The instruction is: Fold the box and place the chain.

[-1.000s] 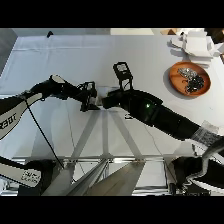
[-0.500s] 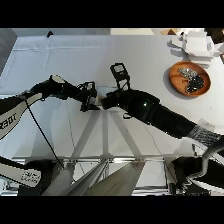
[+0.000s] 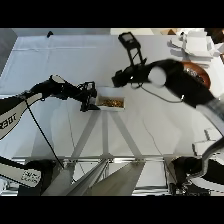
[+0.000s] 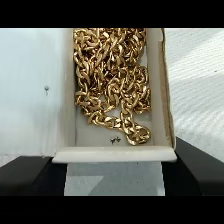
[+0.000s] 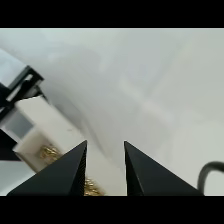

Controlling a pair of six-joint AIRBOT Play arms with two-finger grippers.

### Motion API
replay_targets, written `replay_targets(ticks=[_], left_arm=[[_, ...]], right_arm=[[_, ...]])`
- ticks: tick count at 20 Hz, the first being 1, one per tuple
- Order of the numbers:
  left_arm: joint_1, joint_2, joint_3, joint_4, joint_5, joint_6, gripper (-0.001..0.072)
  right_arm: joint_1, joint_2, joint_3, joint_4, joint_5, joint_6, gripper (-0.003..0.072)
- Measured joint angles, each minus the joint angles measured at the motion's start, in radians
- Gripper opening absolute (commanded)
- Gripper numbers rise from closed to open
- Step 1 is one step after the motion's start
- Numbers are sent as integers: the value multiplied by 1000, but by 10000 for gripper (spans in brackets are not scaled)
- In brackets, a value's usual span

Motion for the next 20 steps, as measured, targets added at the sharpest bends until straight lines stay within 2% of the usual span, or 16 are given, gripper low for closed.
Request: replay_targets(ticks=[4, 9, 13, 20], left_arm=[[0, 0, 0, 0, 0, 0, 324], [0, 0, 0, 0, 0, 0, 324], [0, 0, 0, 0, 0, 0, 324], [0, 0, 0, 0, 0, 0, 324]], right_arm=[[-94, -158, 140, 132, 171, -164, 276], [-124, -298, 203, 329, 306, -353, 295], [-127, -333, 214, 476, 345, -565, 294], [-60, -336, 206, 529, 368, -793, 294]])
